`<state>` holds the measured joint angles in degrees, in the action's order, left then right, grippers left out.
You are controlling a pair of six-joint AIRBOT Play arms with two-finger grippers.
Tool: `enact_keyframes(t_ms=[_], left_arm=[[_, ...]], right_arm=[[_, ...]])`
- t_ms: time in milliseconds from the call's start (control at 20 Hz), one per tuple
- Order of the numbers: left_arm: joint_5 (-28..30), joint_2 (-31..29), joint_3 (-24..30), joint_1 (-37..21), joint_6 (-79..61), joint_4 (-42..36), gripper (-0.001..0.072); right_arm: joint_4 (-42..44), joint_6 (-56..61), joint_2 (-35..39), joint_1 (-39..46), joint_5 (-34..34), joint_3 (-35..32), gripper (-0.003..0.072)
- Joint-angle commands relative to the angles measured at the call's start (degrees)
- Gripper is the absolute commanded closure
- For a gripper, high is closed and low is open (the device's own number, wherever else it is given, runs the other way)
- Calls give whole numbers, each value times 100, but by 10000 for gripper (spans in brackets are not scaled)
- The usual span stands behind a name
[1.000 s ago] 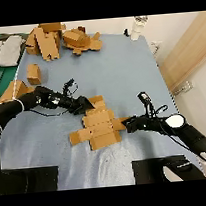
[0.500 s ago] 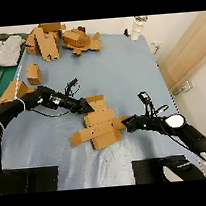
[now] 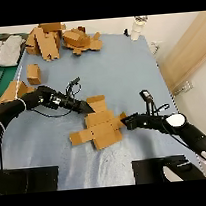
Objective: Fold the box.
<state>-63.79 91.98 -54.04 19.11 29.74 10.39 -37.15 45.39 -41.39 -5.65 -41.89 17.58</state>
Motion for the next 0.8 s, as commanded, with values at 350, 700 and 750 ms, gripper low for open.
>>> enact_keyframes(t_ms=[350,700,750], left_arm=[[693,-1038,-59,431,-3392,160,697],[1646,-1185,352,1021,-4529,131,698],[1742,-1316,498,1099,-4719,85,698]], right_arm=[[26,1287,199,455,-13,1493,457],[-13,1587,-308,446,-511,1495,458],[-13,1587,-367,444,-621,1495,459]])
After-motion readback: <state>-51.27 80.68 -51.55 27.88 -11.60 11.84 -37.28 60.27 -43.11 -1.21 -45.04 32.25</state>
